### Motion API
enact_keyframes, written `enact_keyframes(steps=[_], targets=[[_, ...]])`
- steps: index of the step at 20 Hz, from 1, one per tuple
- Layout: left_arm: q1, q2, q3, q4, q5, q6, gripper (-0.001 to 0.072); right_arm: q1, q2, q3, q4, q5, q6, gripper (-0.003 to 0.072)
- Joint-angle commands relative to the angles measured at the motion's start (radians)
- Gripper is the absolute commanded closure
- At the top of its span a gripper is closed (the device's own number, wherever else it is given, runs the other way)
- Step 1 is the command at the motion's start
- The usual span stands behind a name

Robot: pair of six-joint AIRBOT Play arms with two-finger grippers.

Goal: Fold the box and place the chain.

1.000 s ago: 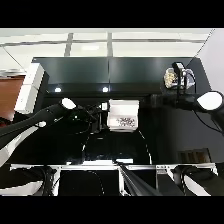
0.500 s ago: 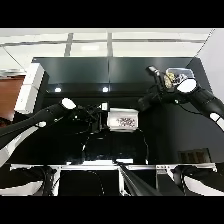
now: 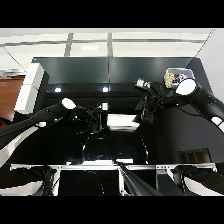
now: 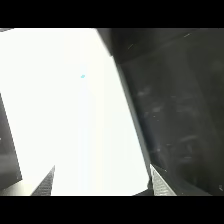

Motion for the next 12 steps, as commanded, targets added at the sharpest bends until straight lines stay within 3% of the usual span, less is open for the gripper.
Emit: enact_keyframes(steps=[1,10,11,12], targets=[[0.0,-0.001,0.001,0.0,-0.002,0.0,0.0247,0.053,0.003,0.0,-0.056,0.007,-0.029,0.0008],[0.0,-0.001,0.001,0.0,-0.006,0.0,0.0247,0.074,0.003,0.0,-0.081,-0.048,-0.028,0.0008],[0.0,-0.001,0.001,0.0,-0.006,0.0,0.0247,0.074,0.003,0.0,-0.081,-0.048,-0.028,0.0027],[0.0,-0.001,0.001,0.0,-0.006,0.0,0.0247,0.074,0.003,0.0,-0.081,-0.045,-0.026,0.0113]])
